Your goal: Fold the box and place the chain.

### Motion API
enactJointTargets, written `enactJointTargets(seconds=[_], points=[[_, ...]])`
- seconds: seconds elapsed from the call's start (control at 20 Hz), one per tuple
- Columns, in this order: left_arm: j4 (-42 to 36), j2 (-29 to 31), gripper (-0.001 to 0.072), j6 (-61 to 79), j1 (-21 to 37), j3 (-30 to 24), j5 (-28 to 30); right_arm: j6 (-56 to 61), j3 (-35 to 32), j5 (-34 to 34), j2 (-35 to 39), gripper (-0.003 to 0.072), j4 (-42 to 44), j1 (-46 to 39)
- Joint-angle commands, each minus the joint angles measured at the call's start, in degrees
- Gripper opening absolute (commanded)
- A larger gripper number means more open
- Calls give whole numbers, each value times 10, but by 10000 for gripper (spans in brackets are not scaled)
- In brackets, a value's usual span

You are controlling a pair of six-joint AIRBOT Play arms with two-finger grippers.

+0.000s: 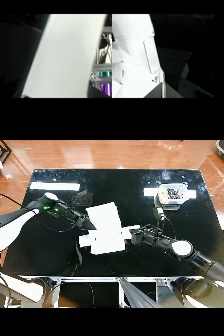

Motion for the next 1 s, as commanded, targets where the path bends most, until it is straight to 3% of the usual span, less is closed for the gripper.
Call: enactJointTargets(seconds=[0.0,0.3,0.35,0.5,0.9,0.95], points=[[8,-6,617,5,-9,8,2,3,0,4,1,32,0,0],[50,-6,607,5,-31,20,16,2,0,11,1,32,0,0],[51,-6,585,5,-32,24,15,2,0,12,1,32,0,0],[52,-6,428,5,-31,28,11,2,0,12,1,32,0,0],[70,-6,412,5,-37,28,-20,2,0,10,1,32,0,0],[80,-6,340,5,-38,28,-17,2,0,10,1,32,0,0]])
